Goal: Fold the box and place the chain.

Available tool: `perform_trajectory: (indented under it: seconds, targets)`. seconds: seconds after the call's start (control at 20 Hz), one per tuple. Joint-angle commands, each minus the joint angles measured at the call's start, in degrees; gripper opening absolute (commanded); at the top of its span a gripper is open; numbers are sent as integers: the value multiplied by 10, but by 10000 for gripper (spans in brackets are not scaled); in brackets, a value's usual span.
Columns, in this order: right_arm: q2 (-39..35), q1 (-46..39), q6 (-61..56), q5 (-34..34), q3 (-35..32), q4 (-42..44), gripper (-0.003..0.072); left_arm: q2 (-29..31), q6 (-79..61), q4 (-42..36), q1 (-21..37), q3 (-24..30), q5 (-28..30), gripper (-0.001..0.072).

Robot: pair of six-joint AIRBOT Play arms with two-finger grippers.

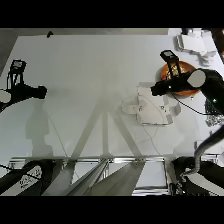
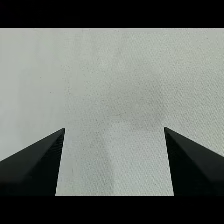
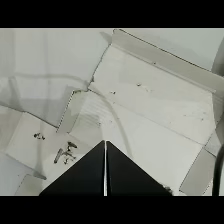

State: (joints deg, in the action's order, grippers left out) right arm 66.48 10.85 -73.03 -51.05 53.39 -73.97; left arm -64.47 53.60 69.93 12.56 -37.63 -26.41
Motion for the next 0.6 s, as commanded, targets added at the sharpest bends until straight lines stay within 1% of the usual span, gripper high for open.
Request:
perform_trajectory:
  seconds: [0.0, 0.25, 0.3, 0.35, 0.4, 0.5, 0.55]
  targets:
    - [0, 0, 0, 11, 0, 3, 11, 0, 0, 0, 0, 0, 0, 699]
    - [0, 0, 0, 14, 0, -3, 14, 0, 0, 0, 0, 0, 0, 699]
    - [0, 0, 0, 14, 0, -16, 62, 0, 0, 0, 0, 0, 0, 699]
    - [0, 0, -3, 11, 0, -36, 140, 0, 0, 0, 0, 0, 0, 699]
    - [0, 0, -13, 5, 0, -59, 200, 0, 0, 0, 0, 0, 0, 699]
    - [0, 0, -65, -13, 0, -121, 243, 0, 0, 0, 0, 0, 0, 699]
    - [0, 0, -96, -28, 0, -162, 305, 0, 0, 0, 0, 0, 0, 699]
